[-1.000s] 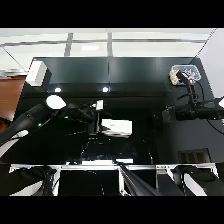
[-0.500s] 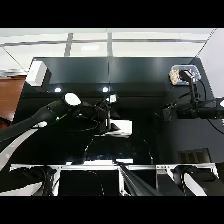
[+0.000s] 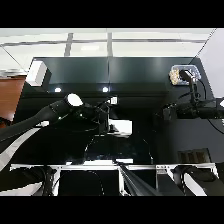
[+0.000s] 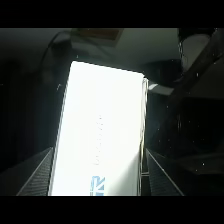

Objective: Fold the box and place the chain.

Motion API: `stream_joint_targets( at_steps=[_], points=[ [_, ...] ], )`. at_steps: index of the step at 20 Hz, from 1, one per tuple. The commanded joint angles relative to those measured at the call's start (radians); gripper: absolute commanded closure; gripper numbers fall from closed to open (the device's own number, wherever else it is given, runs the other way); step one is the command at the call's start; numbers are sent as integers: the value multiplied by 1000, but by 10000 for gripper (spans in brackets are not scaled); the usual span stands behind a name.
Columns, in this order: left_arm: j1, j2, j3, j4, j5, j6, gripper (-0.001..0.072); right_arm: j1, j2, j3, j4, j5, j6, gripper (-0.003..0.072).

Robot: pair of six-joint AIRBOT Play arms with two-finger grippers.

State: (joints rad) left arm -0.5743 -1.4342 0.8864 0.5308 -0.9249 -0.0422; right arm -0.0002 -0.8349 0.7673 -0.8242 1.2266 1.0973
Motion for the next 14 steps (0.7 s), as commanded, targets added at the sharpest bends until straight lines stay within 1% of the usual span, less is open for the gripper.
stream_joint_targets(
  at_steps=[1, 5, 9, 10, 12, 14],
  points=[
    [-1, -1, 1, 19, -16, -6, 2, 0, 0, 1, 0, 0, 2, 672],
    [-1, -1, 1, 96, -22, 39, 2, 0, 0, 1, 0, 0, 2, 673],
    [-21, -2, 1, 155, 14, 34, 2, 0, 0, 1, 0, 0, 3, 673],
    [-37, -3, 1, 162, 33, 23, 2, 0, 0, 1, 0, 0, 3, 672],
    [-85, -11, 1, 193, 126, -97, 2, 0, 0, 1, 0, 0, 7, 672],
    [-131, -21, 1, 204, 180, -127, 3, 0, 0, 1, 0, 0, 7, 672]
  ],
)
